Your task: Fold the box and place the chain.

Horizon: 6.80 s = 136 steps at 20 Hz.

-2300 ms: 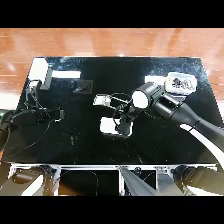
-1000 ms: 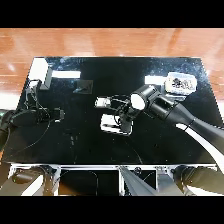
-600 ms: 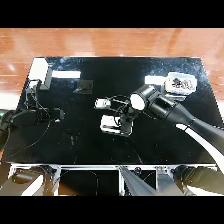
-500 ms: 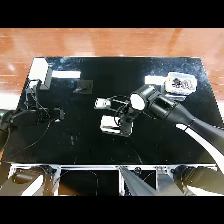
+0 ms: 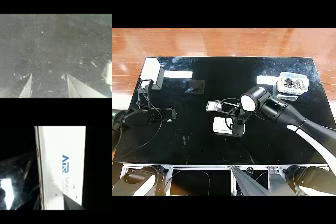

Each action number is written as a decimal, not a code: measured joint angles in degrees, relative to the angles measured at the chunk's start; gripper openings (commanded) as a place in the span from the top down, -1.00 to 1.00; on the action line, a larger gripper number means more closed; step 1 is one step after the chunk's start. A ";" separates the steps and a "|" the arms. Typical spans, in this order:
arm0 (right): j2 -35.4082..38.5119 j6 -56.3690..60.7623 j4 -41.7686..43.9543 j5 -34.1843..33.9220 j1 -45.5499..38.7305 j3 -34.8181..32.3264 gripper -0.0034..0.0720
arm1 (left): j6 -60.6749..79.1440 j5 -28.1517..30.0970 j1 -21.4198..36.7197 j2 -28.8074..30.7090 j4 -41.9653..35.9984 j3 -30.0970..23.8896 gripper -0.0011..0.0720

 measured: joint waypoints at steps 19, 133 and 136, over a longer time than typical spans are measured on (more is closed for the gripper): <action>-1.64 5.88 -0.94 -0.55 1.07 1.46 0.09 | 0.00 -0.09 0.00 0.00 0.00 0.00 -0.52; 23.71 53.86 4.98 -11.65 -20.41 -32.85 0.83 | 83.60 4.94 -26.60 -34.82 -26.84 21.88 -0.74; 23.71 53.68 4.96 -11.72 -20.41 -32.85 0.83 | 83.60 4.46 -26.82 -35.21 -26.91 21.88 -0.72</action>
